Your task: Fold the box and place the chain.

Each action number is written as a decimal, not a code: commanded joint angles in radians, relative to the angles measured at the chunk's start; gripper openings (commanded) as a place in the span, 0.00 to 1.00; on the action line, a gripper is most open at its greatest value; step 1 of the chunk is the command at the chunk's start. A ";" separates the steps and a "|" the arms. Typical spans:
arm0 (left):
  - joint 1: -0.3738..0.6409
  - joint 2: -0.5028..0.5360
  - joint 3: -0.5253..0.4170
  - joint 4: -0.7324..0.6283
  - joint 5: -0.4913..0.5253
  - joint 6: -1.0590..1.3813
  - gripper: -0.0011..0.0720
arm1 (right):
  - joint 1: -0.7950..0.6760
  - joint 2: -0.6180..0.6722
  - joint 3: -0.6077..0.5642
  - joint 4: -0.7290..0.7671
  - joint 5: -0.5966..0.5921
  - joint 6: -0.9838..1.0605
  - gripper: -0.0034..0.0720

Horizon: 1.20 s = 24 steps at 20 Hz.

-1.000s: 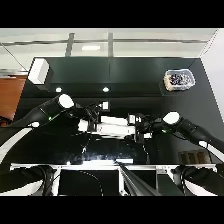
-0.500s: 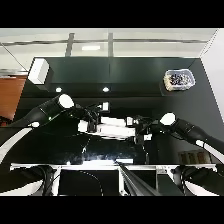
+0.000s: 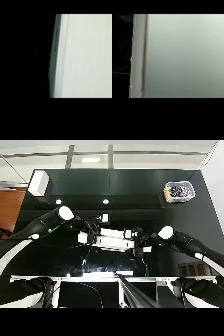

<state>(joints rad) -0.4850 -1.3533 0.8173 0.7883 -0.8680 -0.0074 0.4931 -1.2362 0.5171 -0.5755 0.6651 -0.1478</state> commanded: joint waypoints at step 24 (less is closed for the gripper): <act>0.000 0.000 0.000 0.000 -0.005 -0.024 0.05 | -0.042 -0.001 0.000 0.048 0.024 -0.042 0.87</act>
<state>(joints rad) -0.4843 -1.3533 0.8173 0.7898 -0.8719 -0.0193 0.4484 -1.2369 0.5163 -0.5526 0.6956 -0.1913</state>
